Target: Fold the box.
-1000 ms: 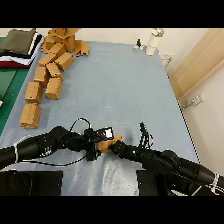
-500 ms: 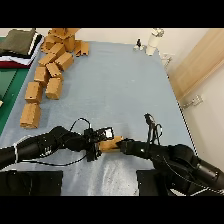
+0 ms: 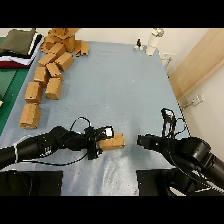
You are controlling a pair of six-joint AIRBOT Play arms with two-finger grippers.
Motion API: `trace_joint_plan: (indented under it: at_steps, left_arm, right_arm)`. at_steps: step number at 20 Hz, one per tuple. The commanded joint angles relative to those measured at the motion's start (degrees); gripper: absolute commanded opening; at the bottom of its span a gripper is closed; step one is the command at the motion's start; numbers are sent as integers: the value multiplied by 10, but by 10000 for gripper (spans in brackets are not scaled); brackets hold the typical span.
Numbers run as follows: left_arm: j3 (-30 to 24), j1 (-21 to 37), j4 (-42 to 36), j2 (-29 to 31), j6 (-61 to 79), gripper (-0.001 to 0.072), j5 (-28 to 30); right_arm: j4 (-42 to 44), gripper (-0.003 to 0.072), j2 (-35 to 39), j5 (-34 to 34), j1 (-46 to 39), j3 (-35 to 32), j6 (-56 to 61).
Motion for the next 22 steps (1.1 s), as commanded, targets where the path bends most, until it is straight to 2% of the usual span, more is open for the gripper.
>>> trace_joint_plan:
  at_steps: [1,6,7,9,11,14,17,19,22]
  left_arm:
    - [0,0,0,0,0,468,-30]
    - [1,1,1,1,-51,468,-27]
    - [5,8,13,2,-84,468,-17]
    - [21,43,62,8,-252,468,15]
    - [46,102,121,9,-416,468,68]
    - [85,213,202,9,-546,468,145]
    - [104,333,265,9,-625,468,192]
    - [105,407,266,9,-635,468,219]
    - [105,473,266,9,-634,468,251]
  right_arm:
    - [-2,4,1,-21,-3,5,47]
    - [-4,3,1,-13,-4,5,60]
    - [-5,4,1,-13,-4,5,60]
    - [-7,3,1,-13,-4,5,60]
    - [-17,3,1,-13,-4,5,60]
    - [-40,3,1,-13,-4,5,60]
    - [-58,3,1,-13,-4,5,59]
    - [-63,4,1,-13,-4,5,58]
    - [-70,3,1,-13,-4,5,57]
